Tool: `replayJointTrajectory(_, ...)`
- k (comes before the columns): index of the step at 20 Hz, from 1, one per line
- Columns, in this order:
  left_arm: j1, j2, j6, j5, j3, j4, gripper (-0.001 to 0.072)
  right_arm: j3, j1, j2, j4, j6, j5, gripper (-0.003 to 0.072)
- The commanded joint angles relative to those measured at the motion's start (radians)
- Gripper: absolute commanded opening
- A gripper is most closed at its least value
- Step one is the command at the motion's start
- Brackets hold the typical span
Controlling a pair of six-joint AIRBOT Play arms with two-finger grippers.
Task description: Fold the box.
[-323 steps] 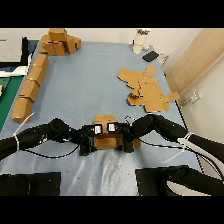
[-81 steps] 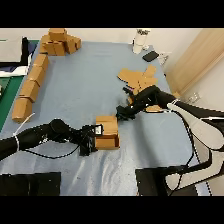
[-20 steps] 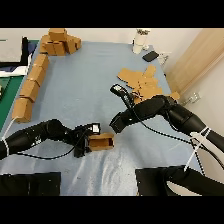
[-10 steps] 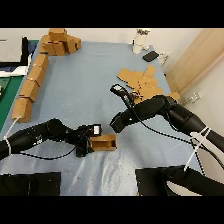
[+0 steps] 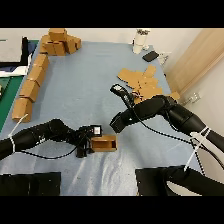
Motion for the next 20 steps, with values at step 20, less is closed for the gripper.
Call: replayJointTrajectory(20,0.000,-0.011,-0.098,0.000,0.000,0.113,0.0402,0.000,0.001,0.000,-0.011,0.000,-0.032,0.0006)
